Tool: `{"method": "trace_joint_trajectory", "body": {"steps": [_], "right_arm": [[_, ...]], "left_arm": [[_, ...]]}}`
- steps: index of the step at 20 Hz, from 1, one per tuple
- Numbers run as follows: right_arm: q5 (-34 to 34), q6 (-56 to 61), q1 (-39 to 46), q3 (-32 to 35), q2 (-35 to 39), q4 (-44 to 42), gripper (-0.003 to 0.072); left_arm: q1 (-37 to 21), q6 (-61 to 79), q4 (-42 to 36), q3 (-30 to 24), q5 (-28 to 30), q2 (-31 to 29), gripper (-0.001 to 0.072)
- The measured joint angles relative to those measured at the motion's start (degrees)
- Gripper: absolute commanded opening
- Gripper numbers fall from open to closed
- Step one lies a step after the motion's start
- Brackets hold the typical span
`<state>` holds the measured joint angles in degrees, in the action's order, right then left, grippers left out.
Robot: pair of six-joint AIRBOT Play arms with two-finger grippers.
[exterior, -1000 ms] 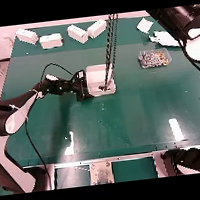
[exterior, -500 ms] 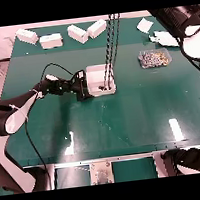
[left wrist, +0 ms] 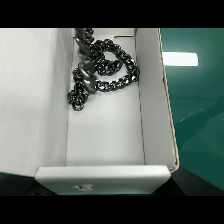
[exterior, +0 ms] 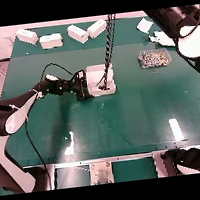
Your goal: Fold the box and place the chain.
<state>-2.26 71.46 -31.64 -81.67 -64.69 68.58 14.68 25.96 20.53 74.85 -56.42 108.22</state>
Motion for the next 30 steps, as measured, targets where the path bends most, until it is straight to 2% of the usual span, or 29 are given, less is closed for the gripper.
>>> {"method": "trace_joint_trajectory", "body": {"steps": [3, 6, 13, 17, 18, 19, 20, 23, 24, 25, 29, 30], "right_arm": [[-4.8, 1.8, 0.7, 1.9, -1.2, 0.0, 0.0009], [-8.5, 4.8, 2.0, 7.3, -1.7, -0.1, 0.0009], [-10.9, 10.1, 3.7, 22.9, -6.1, -3.6, 0.0007], [-11.3, 10.7, 3.3, 27.3, -11.1, -7.7, 0.0014], [-11.6, 10.8, 3.1, 27.8, -12.3, -8.3, 0.0265], [-12.3, 10.9, 3.1, 28.2, -13.4, -8.7, 0.0600], [-13.2, 10.9, 3.1, 28.4, -14.1, -9.0, 0.0610], [-14.7, 9.5, 3.5, 28.1, -14.1, -9.3, 0.0605], [-15.0, 8.2, 3.9, 27.5, -13.2, -9.3, 0.0489], [-15.0, 6.6, 4.3, 26.7, -12.0, -9.4, 0.0311], [-17.4, -2.8, 9.1, 22.8, -7.3, -9.5, 0.0147], [-18.9, -4.9, 10.9, 21.7, -7.0, -9.7, 0.0141]], "left_arm": [[0.0, 0.0, 0.0, 0.0, 0.0, 0.0, 0.0580], [0.0, 0.0, 0.0, 0.0, 0.0, 0.0, 0.0580], [0.0, 0.0, 0.0, 0.0, 0.0, 0.0, 0.0580], [0.0, 0.0, 0.0, 0.0, 0.0, 0.0, 0.0580], [0.0, 0.0, 0.0, 0.0, 0.0, 0.0, 0.0580], [0.0, 0.0, 0.0, 0.0, 0.0, 0.0, 0.0580], [0.0, 0.0, 0.0, 0.0, 0.0, 0.0, 0.0580], [0.0, 0.0, 0.0, 0.0, 0.0, 0.0, 0.0580], [0.0, 0.0, 0.0, 0.0, 0.0, 0.0, 0.0580], [0.0, 0.0, 0.0, 0.0, 0.0, 0.0, 0.0580], [0.0, 0.0, 0.0, 0.0, 0.0, 0.0, 0.0580], [0.0, 0.0, 0.0, 0.0, 0.0, 0.0, 0.0580]]}}
